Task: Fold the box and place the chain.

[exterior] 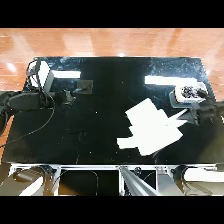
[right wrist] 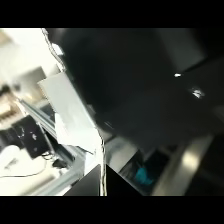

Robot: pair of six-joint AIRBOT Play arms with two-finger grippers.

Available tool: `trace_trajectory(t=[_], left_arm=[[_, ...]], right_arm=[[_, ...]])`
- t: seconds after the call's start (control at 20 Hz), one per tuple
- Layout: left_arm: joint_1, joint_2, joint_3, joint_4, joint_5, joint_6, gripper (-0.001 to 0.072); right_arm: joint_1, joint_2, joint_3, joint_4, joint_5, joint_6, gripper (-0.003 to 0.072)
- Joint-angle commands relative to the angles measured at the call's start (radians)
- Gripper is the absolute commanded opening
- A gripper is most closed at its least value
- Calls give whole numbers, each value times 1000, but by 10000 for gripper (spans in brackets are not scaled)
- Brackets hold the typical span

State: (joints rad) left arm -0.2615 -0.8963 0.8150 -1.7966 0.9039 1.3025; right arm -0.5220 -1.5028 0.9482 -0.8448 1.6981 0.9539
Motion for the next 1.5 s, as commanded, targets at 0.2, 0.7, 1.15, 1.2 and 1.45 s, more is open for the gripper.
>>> trace_trajectory(t=[0.2,0.7,1.15,1.2,1.45], left_arm=[[-8,-60,-1,0,13,17,619],[-161,-158,-22,-5,-185,-51,619],[-99,-357,26,-405,-2,311,619],[-63,-409,52,-500,42,425,619],[82,-649,177,-802,367,884,619]], right_arm=[[397,344,-152,93,-612,100,31],[823,650,-641,102,-1159,190,32],[842,650,-649,111,-1160,199,32],[842,650,-649,107,-1156,198,32],[842,650,-649,108,-1133,198,32]])
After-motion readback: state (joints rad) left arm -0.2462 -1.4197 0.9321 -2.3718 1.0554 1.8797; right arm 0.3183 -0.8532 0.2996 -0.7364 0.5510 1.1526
